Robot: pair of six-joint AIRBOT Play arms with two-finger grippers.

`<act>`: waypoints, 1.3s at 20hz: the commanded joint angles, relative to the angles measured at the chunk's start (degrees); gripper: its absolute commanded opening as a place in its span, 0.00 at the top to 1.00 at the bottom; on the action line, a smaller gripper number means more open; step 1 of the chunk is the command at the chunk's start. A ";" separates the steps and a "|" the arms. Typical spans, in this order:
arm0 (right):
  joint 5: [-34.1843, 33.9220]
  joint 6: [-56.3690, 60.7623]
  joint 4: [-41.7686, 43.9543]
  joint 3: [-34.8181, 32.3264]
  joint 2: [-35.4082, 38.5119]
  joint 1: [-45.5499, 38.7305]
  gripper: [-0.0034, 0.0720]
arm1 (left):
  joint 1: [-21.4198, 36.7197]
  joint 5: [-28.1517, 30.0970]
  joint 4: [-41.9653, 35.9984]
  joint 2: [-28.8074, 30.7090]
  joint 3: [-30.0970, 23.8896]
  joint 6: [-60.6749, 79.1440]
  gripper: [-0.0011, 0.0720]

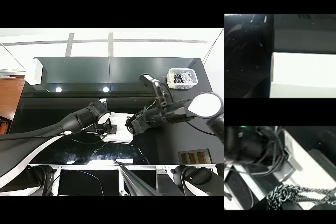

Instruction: Fold the box and place the chain.

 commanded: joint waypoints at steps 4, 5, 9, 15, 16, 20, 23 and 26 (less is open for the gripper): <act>-1.51 -0.22 -2.97 -0.55 -3.02 0.81 0.90 | 0.02 0.00 0.02 -0.04 0.02 0.00 0.94; -1.55 -0.20 -2.99 -0.55 -3.02 0.81 0.90 | 0.02 0.00 0.02 -0.04 0.02 0.02 0.94; -1.01 -0.17 -3.76 -0.50 -2.95 -0.02 0.32 | 0.02 0.00 0.02 -0.04 0.02 0.00 0.94; 5.88 -2.73 -15.91 -2.03 1.88 -17.73 0.32 | 0.02 0.07 0.02 -0.04 0.02 0.02 0.94; 3.82 -5.90 -15.02 -4.31 3.10 -21.24 0.32 | 0.00 0.02 0.02 -0.04 0.02 0.02 0.94; -8.04 -20.74 -7.50 -13.94 4.63 -27.23 0.32 | 0.00 -0.17 -1.14 -0.04 0.02 -0.07 0.94; -15.50 -30.58 -8.28 -17.57 4.50 -25.77 0.02 | 0.02 1.68 -1.25 -0.04 0.02 0.00 0.94; -16.50 -46.99 -8.74 -20.87 4.31 -22.75 0.02 | 0.02 2.34 -1.27 -0.04 0.02 -0.26 0.94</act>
